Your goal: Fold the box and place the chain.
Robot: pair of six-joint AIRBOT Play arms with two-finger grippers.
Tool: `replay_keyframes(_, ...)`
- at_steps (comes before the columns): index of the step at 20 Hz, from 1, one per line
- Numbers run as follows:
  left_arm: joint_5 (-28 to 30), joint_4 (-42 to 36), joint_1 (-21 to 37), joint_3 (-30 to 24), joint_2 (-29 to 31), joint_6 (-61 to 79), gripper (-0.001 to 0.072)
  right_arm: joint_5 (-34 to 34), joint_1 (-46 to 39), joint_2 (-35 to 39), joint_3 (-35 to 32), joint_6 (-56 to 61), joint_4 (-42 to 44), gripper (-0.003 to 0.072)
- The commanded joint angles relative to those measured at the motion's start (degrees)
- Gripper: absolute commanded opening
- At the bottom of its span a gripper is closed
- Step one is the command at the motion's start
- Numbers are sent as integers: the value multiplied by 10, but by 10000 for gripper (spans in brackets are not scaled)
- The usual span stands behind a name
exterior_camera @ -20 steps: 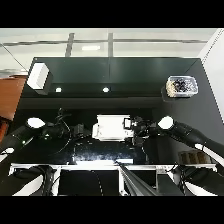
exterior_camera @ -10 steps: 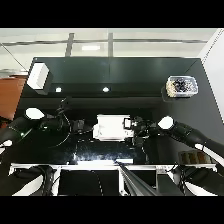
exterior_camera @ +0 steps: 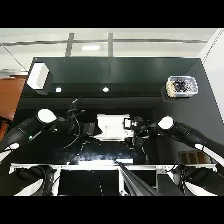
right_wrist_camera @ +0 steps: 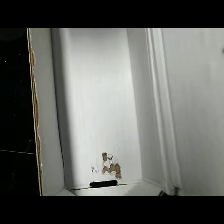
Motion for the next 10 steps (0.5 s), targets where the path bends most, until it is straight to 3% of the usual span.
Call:
replay_keyframes(1,52,44,-52,7,0,-75,702,0,1,0,0,0,0,541)
replay_keyframes(5,50,94,-74,26,0,-123,696,0,1,0,0,0,0,541)
replay_keyframes(10,41,96,-74,36,0,-124,696,0,1,0,0,0,0,541)
